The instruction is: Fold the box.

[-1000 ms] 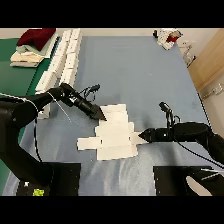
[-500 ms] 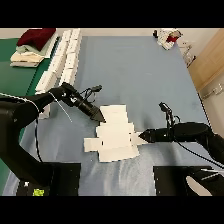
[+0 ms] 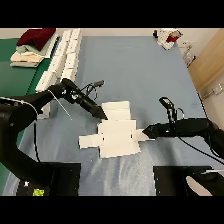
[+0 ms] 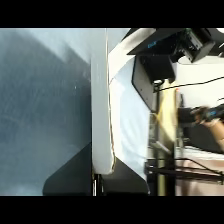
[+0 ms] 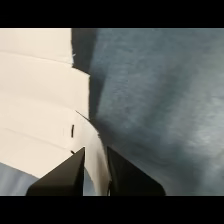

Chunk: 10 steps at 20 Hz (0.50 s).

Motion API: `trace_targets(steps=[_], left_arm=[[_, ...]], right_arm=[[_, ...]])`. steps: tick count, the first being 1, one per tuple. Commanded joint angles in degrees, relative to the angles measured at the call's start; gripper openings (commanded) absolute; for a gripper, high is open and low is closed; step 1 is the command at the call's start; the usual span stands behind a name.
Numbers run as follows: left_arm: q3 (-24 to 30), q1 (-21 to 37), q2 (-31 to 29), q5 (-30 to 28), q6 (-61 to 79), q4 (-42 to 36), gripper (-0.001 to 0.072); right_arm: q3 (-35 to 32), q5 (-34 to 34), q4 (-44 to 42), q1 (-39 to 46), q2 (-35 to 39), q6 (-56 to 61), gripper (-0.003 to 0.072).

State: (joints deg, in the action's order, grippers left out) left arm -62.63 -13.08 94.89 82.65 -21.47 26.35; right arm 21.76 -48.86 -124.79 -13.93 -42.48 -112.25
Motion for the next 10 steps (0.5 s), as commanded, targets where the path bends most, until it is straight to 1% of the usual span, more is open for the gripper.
trace_targets(steps=[1,2,3,4,7,10], left_arm=[[-0.39,-1.95,-5.27,-4.46,10.03,-0.42,0.0011],[-0.04,-2.8,-7.02,-6.58,11.23,-0.37,0.001],[0.26,-3.54,-8.41,-8.31,12.37,-0.13,0.001],[0.96,-4.26,-9.94,-10.14,13.9,-0.2,0.001],[4.83,-6.54,-15.1,-15.8,18.36,-0.2,0.0009],[12.2,-9.94,-23.06,-24.55,22.18,-0.22,0.0008]], right_arm=[[4.76,0.76,22.21,0.04,0.04,11.02,0.0239],[6.08,1.2,26.69,0.04,0.04,15.47,0.0357],[7.76,1.44,30.49,0.04,0.04,19.98,0.0536],[9.44,1.49,33.22,0.04,0.04,23.74,0.0552],[13.35,1.49,39.36,0.04,0.02,33.27,0.0552],[13.77,1.68,41.79,0.04,-0.09,37.11,0.0552]])
